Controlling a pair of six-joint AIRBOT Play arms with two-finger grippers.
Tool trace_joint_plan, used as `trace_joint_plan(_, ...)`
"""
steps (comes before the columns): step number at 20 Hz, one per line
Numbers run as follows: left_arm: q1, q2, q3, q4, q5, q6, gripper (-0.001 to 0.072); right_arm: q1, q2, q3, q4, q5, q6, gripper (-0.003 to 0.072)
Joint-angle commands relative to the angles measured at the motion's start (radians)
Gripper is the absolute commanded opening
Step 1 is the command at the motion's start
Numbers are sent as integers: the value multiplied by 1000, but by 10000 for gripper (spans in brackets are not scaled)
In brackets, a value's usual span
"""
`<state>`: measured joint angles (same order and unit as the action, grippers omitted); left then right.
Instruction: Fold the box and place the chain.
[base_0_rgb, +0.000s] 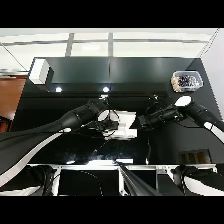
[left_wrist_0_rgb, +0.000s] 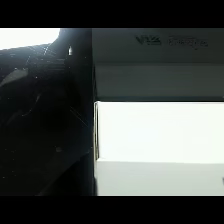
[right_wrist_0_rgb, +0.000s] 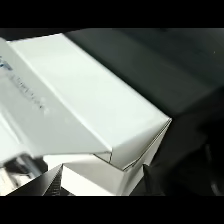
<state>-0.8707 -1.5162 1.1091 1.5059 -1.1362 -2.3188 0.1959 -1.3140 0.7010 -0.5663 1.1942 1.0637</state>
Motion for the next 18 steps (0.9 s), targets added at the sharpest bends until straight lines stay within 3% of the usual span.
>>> trace_joint_plan(1, 0, 0, 1, 0, 1, 0, 25, 63, 8, 50, -119, -68, 144, 560)
trace_joint_plan(9, 0, 0, 1, 0, 2, 0, 25, 316, 8, 148, -438, -208, 557, 559)
trace_joint_plan(11, 0, 0, 1, 0, 2, 0, 25, 354, 8, 148, -518, -224, 670, 480)
trace_joint_plan(16, 0, 0, 0, 0, 1, 0, 25, 430, 8, 158, -674, -187, 913, 479)
trace_joint_plan(18, 0, 0, 1, 0, 2, 0, 25, 476, 8, 172, -737, -171, 985, 418)
